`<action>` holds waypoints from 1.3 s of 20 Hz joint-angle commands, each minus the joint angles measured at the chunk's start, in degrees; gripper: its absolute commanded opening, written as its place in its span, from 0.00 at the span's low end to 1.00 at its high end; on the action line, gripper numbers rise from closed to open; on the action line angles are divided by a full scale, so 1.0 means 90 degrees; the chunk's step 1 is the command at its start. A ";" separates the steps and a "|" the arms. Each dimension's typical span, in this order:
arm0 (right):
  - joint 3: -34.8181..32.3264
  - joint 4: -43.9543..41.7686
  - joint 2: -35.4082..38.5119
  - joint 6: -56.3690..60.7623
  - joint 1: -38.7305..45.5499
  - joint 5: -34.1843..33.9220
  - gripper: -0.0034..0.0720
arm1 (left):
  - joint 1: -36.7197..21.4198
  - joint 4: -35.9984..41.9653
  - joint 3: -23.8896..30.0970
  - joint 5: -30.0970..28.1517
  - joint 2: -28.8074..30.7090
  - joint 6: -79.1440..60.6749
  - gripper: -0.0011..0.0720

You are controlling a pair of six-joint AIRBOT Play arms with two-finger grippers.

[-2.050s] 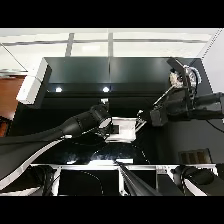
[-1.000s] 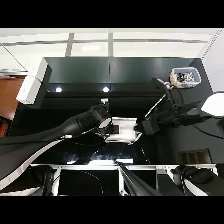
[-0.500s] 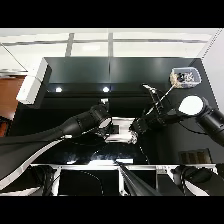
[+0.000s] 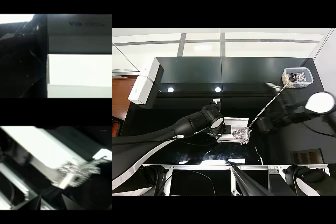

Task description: Fold the box and place the chain.

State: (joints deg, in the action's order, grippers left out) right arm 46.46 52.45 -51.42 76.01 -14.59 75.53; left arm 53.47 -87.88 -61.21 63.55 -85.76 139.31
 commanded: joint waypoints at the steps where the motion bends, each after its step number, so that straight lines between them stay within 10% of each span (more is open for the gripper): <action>1: 0.0005 0.0976 0.0646 -0.0041 0.1202 0.0335 0.45 | -0.0002 0.0000 0.0002 0.0000 -0.0002 0.0000 0.06; 5: -0.0461 0.2538 0.0646 0.0716 0.1829 -0.1722 0.50 | -0.0002 -0.0002 0.0002 -0.0002 -0.0002 0.0000 0.06; 6: -0.0653 0.2778 0.0590 0.1047 0.1865 -0.2429 0.93 | -0.0002 0.0000 0.0002 -0.0002 -0.0002 0.0000 0.06; 7: -0.0719 0.2914 0.0442 0.1234 0.1872 -0.2931 0.97 | -0.0002 0.0000 0.0002 -0.0002 -0.0002 0.0000 0.06; 11: -0.0328 0.3011 -0.1018 0.2594 0.1923 -0.4544 0.97 | -0.0002 0.0002 0.0002 0.0002 -0.0002 -0.0002 0.06; 18: 0.2334 0.3009 -0.4299 0.3381 0.1938 -0.3716 0.97 | -0.0002 0.0002 0.0002 0.0000 -0.0002 0.0000 0.06; 22: 0.2919 0.3016 -0.4845 0.3536 0.1938 -0.3679 0.96 | -0.0002 0.0002 0.0002 0.0000 -0.0002 0.0000 0.06; 26: 0.2943 0.3021 -0.4862 0.3553 0.2072 -0.3633 0.75 | -0.0002 0.0002 0.0002 -0.0002 -0.0002 0.0000 0.06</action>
